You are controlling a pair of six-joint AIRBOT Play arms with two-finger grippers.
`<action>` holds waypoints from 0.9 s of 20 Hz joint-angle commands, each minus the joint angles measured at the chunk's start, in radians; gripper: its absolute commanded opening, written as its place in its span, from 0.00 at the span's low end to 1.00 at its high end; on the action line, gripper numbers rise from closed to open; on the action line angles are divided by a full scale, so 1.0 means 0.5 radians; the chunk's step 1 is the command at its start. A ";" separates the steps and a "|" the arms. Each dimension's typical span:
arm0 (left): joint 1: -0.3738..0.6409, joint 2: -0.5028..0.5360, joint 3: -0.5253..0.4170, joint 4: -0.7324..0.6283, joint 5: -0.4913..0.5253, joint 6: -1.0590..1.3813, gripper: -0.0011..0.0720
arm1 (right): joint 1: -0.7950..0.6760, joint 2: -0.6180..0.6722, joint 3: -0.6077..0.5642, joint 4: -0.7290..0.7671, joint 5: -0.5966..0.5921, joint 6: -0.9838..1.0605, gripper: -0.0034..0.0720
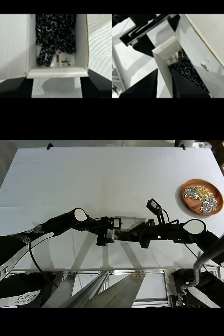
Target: Fold the box and place the chain.
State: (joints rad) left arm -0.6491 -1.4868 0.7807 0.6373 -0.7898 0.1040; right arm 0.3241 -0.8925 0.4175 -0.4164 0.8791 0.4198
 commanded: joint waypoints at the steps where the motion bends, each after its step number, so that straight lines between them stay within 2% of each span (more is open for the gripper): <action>1: -0.002 0.000 0.000 0.000 0.001 0.000 0.36 | 0.000 0.172 0.015 -0.106 0.095 0.109 0.29; 3: -0.002 0.000 0.000 0.000 0.000 0.000 0.36 | 0.000 0.361 0.077 -0.529 0.319 0.354 0.06; 6: -0.002 0.000 0.000 0.000 0.000 0.000 0.36 | 0.000 0.570 0.174 -1.449 0.778 1.097 0.07; 9: -0.002 0.000 0.000 0.000 0.000 0.000 0.36 | 0.000 0.614 0.174 -2.228 0.996 1.695 0.07; 11: -0.002 0.000 0.000 0.000 0.000 0.000 0.36 | -0.001 0.597 0.174 -2.457 0.803 1.921 0.07; 14: -0.002 0.000 0.000 0.000 0.001 0.000 0.36 | -0.001 0.465 0.179 -2.682 0.180 2.277 0.07; 16: -0.002 0.000 0.000 0.000 0.001 0.000 0.36 | -0.001 0.249 0.234 -2.721 0.023 2.308 0.07; 18: -0.002 0.001 0.000 0.000 0.001 0.000 0.36 | -0.001 -0.036 0.372 -2.721 -0.009 2.307 0.07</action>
State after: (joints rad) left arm -0.6495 -1.4868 0.7807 0.6373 -0.7898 0.1040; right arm 0.3241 -0.7696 0.5457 -1.6943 0.9855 1.4937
